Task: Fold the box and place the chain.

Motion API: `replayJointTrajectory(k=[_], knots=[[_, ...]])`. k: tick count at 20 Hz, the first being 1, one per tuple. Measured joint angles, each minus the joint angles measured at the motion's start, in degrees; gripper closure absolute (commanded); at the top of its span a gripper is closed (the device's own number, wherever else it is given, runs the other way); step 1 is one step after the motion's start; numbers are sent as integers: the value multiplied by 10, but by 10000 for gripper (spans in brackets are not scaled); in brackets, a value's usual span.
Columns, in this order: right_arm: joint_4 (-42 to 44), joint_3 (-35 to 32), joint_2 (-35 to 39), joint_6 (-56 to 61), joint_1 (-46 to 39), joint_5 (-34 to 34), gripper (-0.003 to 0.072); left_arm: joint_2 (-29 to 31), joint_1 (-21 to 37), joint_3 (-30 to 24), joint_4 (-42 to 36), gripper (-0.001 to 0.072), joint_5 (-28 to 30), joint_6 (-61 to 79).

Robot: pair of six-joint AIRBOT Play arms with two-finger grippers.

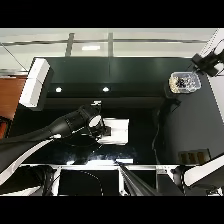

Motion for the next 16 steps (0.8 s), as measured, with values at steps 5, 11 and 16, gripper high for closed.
replayJointTrajectory(k=[5, 11, 16], knots=[[47, 11, 122, -164, 7, 45, 678, 0, 0, 0, 0, 680, 0, 0], [159, 2, 285, -273, 13, 70, 679, 0, 0, 0, 0, 680, 0, 0], [244, -66, 416, -320, 18, 89, 679, 0, 0, 0, 0, 680, 0, 0]])
